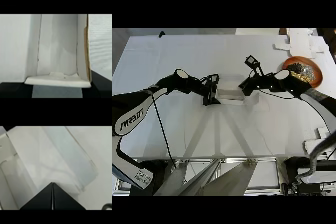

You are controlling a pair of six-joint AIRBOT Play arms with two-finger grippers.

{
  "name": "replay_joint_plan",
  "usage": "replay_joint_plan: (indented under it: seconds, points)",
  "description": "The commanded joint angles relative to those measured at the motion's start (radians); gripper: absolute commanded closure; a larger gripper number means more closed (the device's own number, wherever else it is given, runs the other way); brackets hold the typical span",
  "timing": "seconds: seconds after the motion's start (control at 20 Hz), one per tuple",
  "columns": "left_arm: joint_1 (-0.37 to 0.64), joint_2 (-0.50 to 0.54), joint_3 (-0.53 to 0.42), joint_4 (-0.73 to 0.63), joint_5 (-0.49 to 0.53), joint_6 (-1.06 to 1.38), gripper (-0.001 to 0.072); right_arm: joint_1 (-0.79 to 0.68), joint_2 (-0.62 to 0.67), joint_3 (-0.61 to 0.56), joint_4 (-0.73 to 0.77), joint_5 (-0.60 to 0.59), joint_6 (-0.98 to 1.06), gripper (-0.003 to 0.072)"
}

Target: Fold the box and place the chain.

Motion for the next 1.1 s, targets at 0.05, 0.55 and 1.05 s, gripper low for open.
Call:
replay_joint_plan:
  seconds: [0.05,0.55,1.05]
  points:
    - [0.000,0.000,0.000,0.000,0.000,-0.001,0.0435,-0.025,0.106,0.008,-0.138,0.127,0.000,0.0676]
    - [0.000,0.000,0.000,0.000,0.000,-0.001,0.0435,-0.050,0.102,-0.014,-0.422,0.206,-0.196,0.0311]
    - [0.000,0.000,0.000,0.000,0.000,-0.001,0.0435,0.018,-0.007,-0.014,-0.354,0.150,-0.297,0.0403]
